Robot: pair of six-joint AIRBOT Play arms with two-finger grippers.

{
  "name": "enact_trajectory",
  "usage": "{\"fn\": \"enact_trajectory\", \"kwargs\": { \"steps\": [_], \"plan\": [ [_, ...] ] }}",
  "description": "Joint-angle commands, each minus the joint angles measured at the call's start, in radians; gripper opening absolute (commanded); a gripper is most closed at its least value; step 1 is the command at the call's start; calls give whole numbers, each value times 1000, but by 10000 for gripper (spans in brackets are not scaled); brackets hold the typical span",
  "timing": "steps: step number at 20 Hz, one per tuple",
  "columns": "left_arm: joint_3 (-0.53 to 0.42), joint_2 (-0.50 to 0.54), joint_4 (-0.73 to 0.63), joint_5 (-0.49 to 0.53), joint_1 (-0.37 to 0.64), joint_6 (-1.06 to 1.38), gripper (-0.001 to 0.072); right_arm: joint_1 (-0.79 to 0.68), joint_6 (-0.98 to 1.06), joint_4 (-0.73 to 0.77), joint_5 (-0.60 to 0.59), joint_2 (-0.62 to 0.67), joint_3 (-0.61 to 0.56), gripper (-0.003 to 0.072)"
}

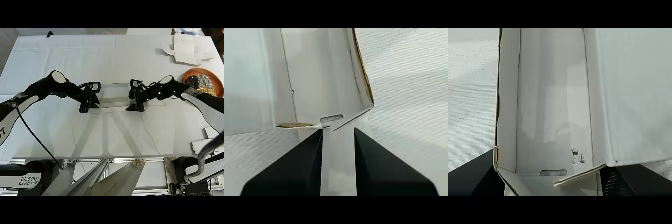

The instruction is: Fold the box and place the chain.

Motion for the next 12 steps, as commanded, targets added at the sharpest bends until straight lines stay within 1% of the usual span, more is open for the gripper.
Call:
{"fn": "enact_trajectory", "kwargs": {
  "steps": [1, 3, 4, 9, 12],
  "plan": [
    [0, -5, -10, 32, -1, 2, 200, 1, 0, 0, 0, 0, 1, 518],
    [0, -10, -10, 32, -6, 2, 103, 1, 0, 0, 0, 0, 1, 518],
    [0, -12, -14, 32, -11, 3, 75, 1, 0, 0, 0, 0, 1, 518],
    [0, -27, -75, 35, -29, 3, 64, 1, 0, 0, 0, 0, 1, 518],
    [0, -33, -77, 44, -32, -6, 67, 1, 0, 0, 0, 0, 1, 518]
  ]
}}
